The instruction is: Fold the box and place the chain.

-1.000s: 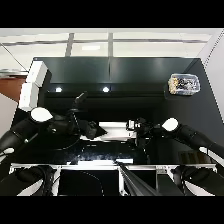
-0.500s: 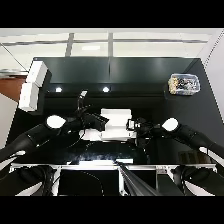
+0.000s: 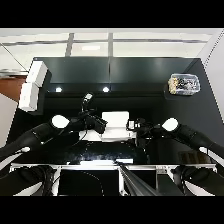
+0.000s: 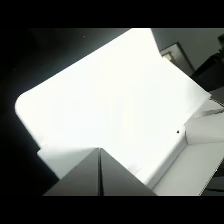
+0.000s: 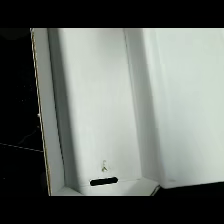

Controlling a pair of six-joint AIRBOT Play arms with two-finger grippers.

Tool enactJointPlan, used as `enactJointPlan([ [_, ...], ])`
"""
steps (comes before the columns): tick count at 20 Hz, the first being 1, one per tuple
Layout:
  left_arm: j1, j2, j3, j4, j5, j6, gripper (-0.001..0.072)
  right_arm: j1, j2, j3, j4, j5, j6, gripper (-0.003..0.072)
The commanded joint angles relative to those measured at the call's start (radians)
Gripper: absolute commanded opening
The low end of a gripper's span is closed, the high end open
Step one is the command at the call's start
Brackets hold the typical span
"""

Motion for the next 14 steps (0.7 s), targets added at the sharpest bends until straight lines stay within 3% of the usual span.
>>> enactJointPlan([
  [1, 0.111, 0.086, 0.031, 0.150, -0.135, 0.000, 0.0204, 0.000, -0.001, 0.000, 0.000, -0.001, 0.001, 0.0515],
  [2, 0.154, 0.123, 0.032, 0.198, -0.167, 0.000, 0.0497, 0.000, -0.001, 0.000, 0.000, -0.001, 0.001, 0.0515],
  [3, 0.198, 0.154, 0.032, 0.266, -0.200, -0.010, 0.0704, 0.000, -0.001, 0.000, 0.000, 0.000, 0.001, 0.0515],
  [6, 0.309, 0.184, 0.032, 0.451, -0.362, 0.058, 0.0695, 0.000, -0.001, 0.000, 0.000, 0.000, 0.001, 0.0515],
  [9, 0.309, 0.163, 0.022, 0.484, -0.525, 0.514, 0.0676, 0.000, -0.001, 0.000, 0.000, 0.000, 0.001, 0.0515],
  [11, 0.256, 0.146, 0.006, 0.474, -0.518, 0.678, 0.0675, 0.000, -0.001, 0.000, 0.000, 0.000, 0.001, 0.0515],
  [13, 0.206, 0.107, -0.002, 0.478, -0.449, 0.678, 0.0558, 0.000, -0.001, 0.000, 0.000, 0.000, 0.000, 0.0515],
  [14, 0.179, 0.082, -0.002, 0.465, -0.406, 0.678, 0.0558, 0.000, -0.001, 0.000, 0.000, 0.000, 0.001, 0.0515],
])
